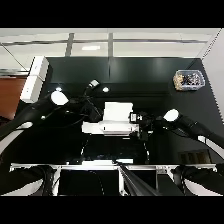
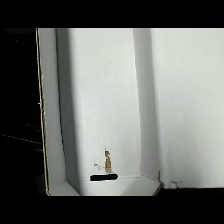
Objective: Fold the box and place the chain.
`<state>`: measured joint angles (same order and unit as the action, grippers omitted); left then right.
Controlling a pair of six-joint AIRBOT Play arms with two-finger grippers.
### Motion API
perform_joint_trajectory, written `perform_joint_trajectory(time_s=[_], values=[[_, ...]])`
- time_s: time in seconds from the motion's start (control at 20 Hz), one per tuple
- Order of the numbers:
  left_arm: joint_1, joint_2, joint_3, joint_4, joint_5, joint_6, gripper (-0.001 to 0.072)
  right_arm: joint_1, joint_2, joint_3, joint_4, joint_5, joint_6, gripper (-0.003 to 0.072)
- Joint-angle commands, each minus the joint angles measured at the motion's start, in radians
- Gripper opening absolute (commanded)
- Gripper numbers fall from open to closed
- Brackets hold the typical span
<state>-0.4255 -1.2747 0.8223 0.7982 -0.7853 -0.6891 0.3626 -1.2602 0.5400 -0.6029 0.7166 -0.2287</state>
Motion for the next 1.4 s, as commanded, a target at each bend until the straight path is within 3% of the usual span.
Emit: perform_joint_trajectory(time_s=[0.0, 0.2, 0.25, 0.35, 0.4, 0.6, 0.65, 0.8, 0.9, 1.0, 1.05, 1.2, 1.35], values=[[0.05, 0.142, -0.026, 0.13, -0.066, -0.079, 0.0024, 0.001, -0.001, 0.0, 0.0, 0.001, 0.0, 0.0353], [0.046, 0.256, -0.247, 0.0, -0.139, 0.209, 0.0033, 0.0, -0.001, 0.0, 0.0, 0.001, 0.0, 0.0352], [0.031, 0.257, -0.291, 0.001, -0.137, 0.288, 0.0189, 0.0, -0.001, 0.0, 0.0, 0.001, 0.0, 0.0353], [0.002, 0.255, -0.34, 0.006, -0.077, 0.486, 0.0699, 0.001, -0.001, 0.0, 0.0, 0.001, 0.0, 0.0352], [-0.012, 0.253, -0.345, 0.021, -0.046, 0.544, 0.0714, 0.0, -0.001, 0.0, 0.0, 0.001, 0.0, 0.0352], [-0.071, 0.231, -0.341, 0.16, 0.164, 0.603, 0.0713, 0.001, -0.001, 0.0, 0.0, 0.001, 0.0, 0.0353], [-0.07, 0.217, -0.33, 0.144, 0.172, 0.604, 0.0711, 0.001, -0.001, 0.0, 0.0, 0.001, 0.0, 0.0352], [-0.07, 0.133, -0.256, 0.025, 0.075, 0.654, 0.0703, 0.001, -0.001, 0.0, 0.0, 0.001, 0.0, 0.0352], [-0.07, 0.072, -0.199, 0.019, -0.019, 0.713, 0.0687, 0.001, -0.001, 0.0, 0.0, 0.002, 0.0, 0.0353], [-0.071, 0.033, -0.177, 0.02, -0.046, 0.713, 0.0669, 0.001, -0.001, 0.0, 0.0, 0.001, 0.0, 0.0352], [-0.071, 0.028, -0.177, 0.02, -0.039, 0.714, 0.0601, 0.001, -0.001, 0.0, 0.0, 0.002, 0.0, 0.0353], [-0.071, 0.027, -0.175, 0.019, -0.019, 0.713, 0.0563, 0.001, -0.001, 0.0, 0.0, 0.001, 0.0, 0.0353], [-0.071, 0.027, -0.175, 0.004, 0.001, 0.713, 0.0374, 0.001, -0.001, 0.0, 0.0, 0.001, 0.0, 0.0353]])
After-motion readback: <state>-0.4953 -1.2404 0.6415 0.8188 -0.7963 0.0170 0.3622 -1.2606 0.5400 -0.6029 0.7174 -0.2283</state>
